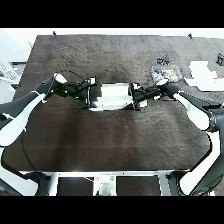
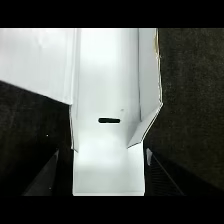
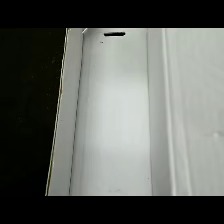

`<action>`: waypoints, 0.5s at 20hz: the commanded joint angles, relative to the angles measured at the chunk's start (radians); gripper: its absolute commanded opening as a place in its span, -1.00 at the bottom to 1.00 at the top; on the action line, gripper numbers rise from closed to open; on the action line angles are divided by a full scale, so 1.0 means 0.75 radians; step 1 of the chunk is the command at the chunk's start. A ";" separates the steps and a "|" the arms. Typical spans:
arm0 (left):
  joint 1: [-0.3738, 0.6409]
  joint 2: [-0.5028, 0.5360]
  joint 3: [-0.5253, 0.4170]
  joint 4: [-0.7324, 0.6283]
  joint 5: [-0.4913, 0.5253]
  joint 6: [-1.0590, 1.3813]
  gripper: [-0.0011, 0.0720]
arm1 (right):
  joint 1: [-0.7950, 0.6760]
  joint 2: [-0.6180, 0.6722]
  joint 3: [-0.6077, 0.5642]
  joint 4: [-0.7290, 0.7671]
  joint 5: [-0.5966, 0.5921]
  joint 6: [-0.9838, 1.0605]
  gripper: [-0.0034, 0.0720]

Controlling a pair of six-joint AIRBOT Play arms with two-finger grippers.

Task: Fold the box and place the chain.

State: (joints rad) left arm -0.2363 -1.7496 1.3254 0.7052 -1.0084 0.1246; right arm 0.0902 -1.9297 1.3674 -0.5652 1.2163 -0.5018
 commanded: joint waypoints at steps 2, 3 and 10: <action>-0.053 -0.019 0.002 0.068 0.063 0.004 0.77 | 0.001 -0.001 -0.001 0.000 0.000 0.000 0.55; -0.056 -0.019 0.002 0.106 0.098 -0.017 0.77 | 0.001 -0.001 -0.001 0.000 0.000 0.000 0.55; -0.056 -0.019 0.002 0.104 0.128 -0.025 0.63 | 0.001 -0.001 -0.001 0.000 0.000 0.000 0.55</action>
State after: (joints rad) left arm -0.2768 -1.7634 1.3262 0.7753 -0.9295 0.1085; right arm 0.0902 -1.9297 1.3674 -0.5655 1.2160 -0.5018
